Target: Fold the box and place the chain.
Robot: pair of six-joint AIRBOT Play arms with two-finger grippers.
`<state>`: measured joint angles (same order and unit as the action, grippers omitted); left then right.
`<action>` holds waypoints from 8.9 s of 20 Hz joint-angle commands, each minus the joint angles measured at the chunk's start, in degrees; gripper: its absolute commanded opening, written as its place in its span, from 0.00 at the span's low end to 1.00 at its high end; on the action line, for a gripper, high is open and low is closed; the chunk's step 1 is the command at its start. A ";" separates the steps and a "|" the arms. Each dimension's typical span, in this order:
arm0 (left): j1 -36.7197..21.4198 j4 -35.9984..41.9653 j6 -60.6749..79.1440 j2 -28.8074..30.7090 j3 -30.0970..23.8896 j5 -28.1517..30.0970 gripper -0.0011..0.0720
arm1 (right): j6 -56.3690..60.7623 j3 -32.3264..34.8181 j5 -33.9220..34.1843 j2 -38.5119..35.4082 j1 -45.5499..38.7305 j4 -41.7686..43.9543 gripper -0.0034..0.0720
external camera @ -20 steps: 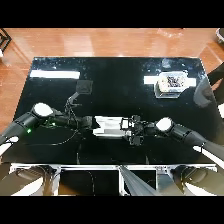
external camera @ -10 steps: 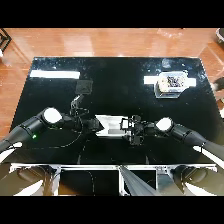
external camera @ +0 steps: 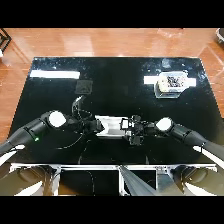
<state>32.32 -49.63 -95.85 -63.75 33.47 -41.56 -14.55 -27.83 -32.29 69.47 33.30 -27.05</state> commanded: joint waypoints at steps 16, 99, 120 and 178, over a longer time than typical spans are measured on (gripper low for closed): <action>11.39 -34.10 -29.20 -7.28 9.84 -6.91 0.77 | 0.00 0.00 -0.02 0.00 0.04 -0.02 0.37; 12.79 -39.87 -33.40 -12.22 13.14 -14.19 0.06 | 0.87 -0.11 -3.74 -4.02 0.04 1.86 0.54; 12.81 -39.65 -33.35 -12.22 13.14 -14.45 0.06 | 0.09 -0.11 3.61 -1.53 6.16 8.39 0.53; 12.79 -38.16 -33.31 -12.22 13.14 -16.33 0.05 | 102.64 5.60 -22.47 -5.90 -23.58 -13.55 0.09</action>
<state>45.10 -87.79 -129.19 -75.94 46.63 -56.97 87.48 -22.46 -58.87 58.70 5.26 -44.91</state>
